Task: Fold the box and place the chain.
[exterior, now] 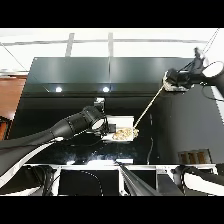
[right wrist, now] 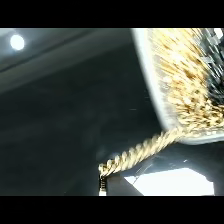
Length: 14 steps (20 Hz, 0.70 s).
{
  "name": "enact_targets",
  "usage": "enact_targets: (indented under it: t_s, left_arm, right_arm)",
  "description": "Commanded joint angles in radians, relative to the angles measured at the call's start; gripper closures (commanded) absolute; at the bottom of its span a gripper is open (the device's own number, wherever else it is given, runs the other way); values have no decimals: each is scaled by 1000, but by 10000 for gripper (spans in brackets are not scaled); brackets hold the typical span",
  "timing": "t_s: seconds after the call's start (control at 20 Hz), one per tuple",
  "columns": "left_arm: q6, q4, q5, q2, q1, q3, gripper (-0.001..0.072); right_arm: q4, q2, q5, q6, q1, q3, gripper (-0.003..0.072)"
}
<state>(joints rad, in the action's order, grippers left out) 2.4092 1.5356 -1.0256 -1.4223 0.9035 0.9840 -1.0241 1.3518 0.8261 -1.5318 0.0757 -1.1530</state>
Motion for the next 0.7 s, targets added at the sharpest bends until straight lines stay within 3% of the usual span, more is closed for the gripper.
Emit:
enact_targets:
  t_s: [0.0,0.3,0.5,0.65]
  left_arm:
    - [0,0,2,0,0,1,680]
    - [0,0,1,0,0,1,680]
    - [0,0,1,0,0,1,680]
    - [0,0,0,0,0,1,680]
  right_arm:
    - [1,-180,127,58,-2,-61,673]
    - [48,-401,354,117,-3,-89,673]
    - [102,-444,568,176,-10,-82,673]
    - [113,-445,621,194,-82,-26,673]
